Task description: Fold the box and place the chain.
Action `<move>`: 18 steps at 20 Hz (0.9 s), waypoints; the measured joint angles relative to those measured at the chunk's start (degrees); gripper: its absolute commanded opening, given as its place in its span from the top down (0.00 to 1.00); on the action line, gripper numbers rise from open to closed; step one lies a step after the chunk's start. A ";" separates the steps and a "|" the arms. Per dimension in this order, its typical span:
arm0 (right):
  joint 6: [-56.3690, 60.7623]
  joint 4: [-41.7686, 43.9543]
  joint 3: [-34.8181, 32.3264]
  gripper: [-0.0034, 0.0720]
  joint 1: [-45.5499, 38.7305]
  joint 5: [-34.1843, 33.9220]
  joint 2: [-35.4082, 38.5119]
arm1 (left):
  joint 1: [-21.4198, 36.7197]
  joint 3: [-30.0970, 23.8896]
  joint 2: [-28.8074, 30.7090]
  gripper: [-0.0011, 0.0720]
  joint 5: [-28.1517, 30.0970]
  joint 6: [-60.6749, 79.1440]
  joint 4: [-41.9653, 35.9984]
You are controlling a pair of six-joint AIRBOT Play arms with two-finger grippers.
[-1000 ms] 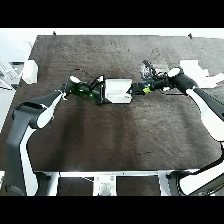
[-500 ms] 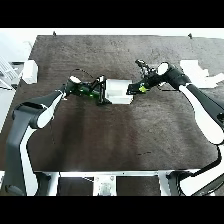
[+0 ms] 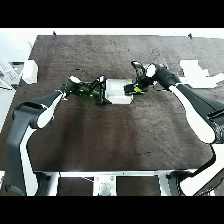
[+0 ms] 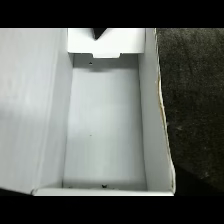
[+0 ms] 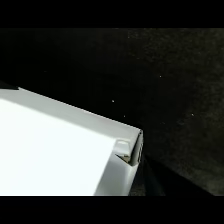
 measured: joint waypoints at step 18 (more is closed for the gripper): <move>18.05 -14.12 11.28 0.43 4.74 13.31 -6.67 | -0.02 0.00 0.00 0.67 -0.02 0.00 -0.02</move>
